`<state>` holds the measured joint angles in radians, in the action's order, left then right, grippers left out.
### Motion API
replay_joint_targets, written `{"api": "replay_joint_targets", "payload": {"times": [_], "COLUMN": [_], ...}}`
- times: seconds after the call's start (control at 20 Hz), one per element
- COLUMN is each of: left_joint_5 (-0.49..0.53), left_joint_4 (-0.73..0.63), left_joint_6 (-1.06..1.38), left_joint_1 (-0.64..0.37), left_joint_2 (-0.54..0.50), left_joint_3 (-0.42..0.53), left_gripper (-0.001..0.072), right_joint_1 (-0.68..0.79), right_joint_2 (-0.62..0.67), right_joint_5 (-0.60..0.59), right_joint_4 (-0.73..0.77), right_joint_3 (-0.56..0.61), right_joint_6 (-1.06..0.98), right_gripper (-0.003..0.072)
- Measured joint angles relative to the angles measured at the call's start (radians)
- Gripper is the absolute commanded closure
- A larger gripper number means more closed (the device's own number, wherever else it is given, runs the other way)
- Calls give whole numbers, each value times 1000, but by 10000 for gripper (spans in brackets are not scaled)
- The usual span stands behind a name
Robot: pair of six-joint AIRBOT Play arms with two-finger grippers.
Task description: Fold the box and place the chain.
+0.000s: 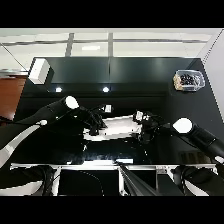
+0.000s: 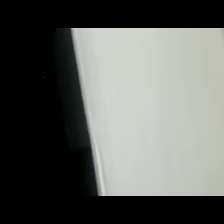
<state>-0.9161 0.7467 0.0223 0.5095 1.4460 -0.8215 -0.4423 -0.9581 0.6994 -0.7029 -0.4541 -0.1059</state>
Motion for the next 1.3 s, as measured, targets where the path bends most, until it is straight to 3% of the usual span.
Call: {"api": "replay_joint_targets", "payload": {"times": [0.25,0.7,1.3], "left_joint_5": [7,30,53], "left_joint_4": [0,55,82], "left_joint_6": [0,1,1], "left_joint_1": [0,15,38], "left_joint_2": [0,-41,-51], "left_joint_3": [0,0,2], "left_gripper": [683,684,683], "right_joint_1": [14,87,58], "right_joint_2": [-2,1,-14], "right_joint_5": [12,137,114], "right_joint_4": [9,-19,-53], "right_joint_3": [-12,-39,-41], "right_joint_6": [6,6,92], "right_gripper": [-24,-25,-25]}}
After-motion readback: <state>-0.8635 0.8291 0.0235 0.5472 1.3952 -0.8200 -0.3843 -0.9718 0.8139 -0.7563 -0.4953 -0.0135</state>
